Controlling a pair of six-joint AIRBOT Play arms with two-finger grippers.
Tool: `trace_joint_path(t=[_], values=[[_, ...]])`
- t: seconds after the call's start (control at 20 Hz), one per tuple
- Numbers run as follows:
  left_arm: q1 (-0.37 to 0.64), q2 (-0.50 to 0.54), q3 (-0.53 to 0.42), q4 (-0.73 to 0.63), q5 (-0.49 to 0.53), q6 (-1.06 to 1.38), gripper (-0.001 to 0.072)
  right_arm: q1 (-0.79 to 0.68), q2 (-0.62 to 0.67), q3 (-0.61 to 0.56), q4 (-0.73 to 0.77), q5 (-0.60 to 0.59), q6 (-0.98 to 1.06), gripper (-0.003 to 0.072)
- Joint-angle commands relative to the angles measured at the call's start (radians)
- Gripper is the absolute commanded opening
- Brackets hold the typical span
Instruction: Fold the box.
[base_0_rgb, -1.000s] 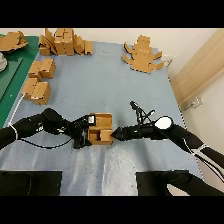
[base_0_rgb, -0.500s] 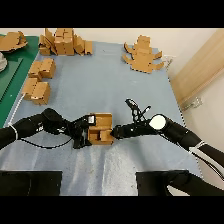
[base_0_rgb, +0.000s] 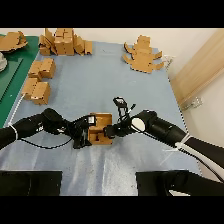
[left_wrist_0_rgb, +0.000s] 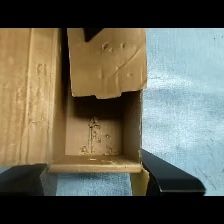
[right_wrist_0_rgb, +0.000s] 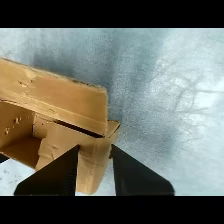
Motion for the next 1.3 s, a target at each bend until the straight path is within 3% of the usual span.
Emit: trace_joint_path(t=[0.0, 0.55, 0.8, 1.05, 1.25], values=[[0.0, -0.001, 0.001, -0.002, 0.0, -0.002, 0.0408, 0.074, -0.062, 0.044, -0.054, 0.015, 0.147, 0.0336], [0.0, -0.001, 0.001, -0.002, 0.0, -0.002, 0.0408, 0.135, -0.087, 0.185, -0.187, 0.205, 0.328, 0.0339], [0.0, -0.001, 0.001, -0.002, 0.0, -0.002, 0.0408, 0.135, -0.088, 0.195, -0.249, 0.346, 0.387, 0.0368], [0.0, -0.001, 0.001, -0.002, 0.0, -0.002, 0.0408, 0.135, -0.088, 0.195, -0.252, 0.323, 0.388, 0.037], [0.0, -0.001, 0.001, -0.002, 0.0, -0.002, 0.0408, 0.135, -0.09, 0.195, -0.264, 0.32, 0.388, 0.0438]])
